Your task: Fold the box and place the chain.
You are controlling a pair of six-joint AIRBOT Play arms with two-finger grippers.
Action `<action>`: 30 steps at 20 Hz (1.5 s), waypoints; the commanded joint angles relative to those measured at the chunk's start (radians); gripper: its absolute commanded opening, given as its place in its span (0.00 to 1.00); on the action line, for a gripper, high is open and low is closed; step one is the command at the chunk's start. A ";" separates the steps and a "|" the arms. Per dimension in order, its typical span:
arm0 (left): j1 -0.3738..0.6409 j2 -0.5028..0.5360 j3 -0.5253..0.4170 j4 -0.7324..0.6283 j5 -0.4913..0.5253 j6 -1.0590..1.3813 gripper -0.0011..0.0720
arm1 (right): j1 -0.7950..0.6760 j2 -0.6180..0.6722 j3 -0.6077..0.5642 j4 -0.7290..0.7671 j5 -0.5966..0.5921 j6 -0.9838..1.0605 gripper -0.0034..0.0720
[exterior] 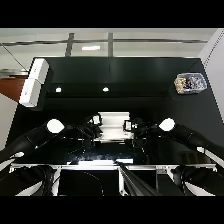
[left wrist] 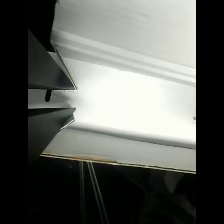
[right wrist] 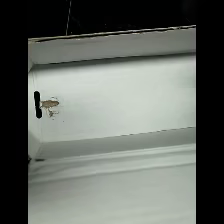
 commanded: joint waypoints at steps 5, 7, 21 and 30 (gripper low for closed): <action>-0.011 -0.024 0.000 0.001 0.028 0.008 0.27 | 0.000 -0.001 0.000 0.001 0.001 0.000 0.75; -0.011 -0.024 0.000 0.000 0.025 0.008 0.44 | 0.000 -0.001 0.000 0.001 0.001 0.000 0.75; 0.267 0.224 0.029 0.339 -0.193 -0.643 0.06 | 0.000 -0.001 0.000 0.001 0.001 0.001 0.75; 0.769 0.246 -0.087 0.328 -0.422 -1.222 0.06 | 0.000 -0.001 0.000 0.001 0.001 0.001 0.75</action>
